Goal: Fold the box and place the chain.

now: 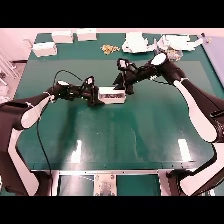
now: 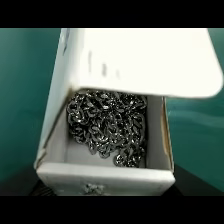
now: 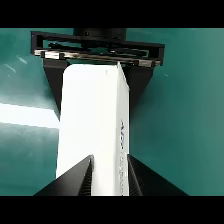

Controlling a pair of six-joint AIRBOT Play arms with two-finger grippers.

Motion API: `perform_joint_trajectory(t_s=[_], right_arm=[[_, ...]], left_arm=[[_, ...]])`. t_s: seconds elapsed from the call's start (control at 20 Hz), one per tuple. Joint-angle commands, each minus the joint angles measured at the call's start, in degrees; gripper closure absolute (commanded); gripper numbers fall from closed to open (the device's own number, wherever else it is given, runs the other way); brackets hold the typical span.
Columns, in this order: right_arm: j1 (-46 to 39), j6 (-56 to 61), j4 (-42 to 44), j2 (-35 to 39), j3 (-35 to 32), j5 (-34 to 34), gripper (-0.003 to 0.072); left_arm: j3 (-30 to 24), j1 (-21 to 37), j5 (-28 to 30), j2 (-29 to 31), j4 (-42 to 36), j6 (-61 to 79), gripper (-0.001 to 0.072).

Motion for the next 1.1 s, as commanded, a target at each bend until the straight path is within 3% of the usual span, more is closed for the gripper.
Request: perform_joint_trajectory(t_s=[0.0,0.7,0.8,1.05], right_arm=[[0.04,0.33,-0.31,-0.48,-0.02,0.09,0.0427],[0.28,3.26,-0.7,-1.64,-0.02,-0.15,0.0469],[0.28,4.31,-0.72,-1.64,-0.02,-0.15,0.0535],[0.35,4.7,-0.68,-1.64,-0.04,-0.13,0.0535]], left_arm=[[0.04,0.04,0.02,0.02,0.02,0.02,0.0419],[0.04,0.04,0.02,0.02,0.0,0.02,0.042],[0.04,0.04,0.02,0.0,0.0,0.02,0.042],[0.04,0.04,0.02,0.0,0.0,0.02,0.042]])
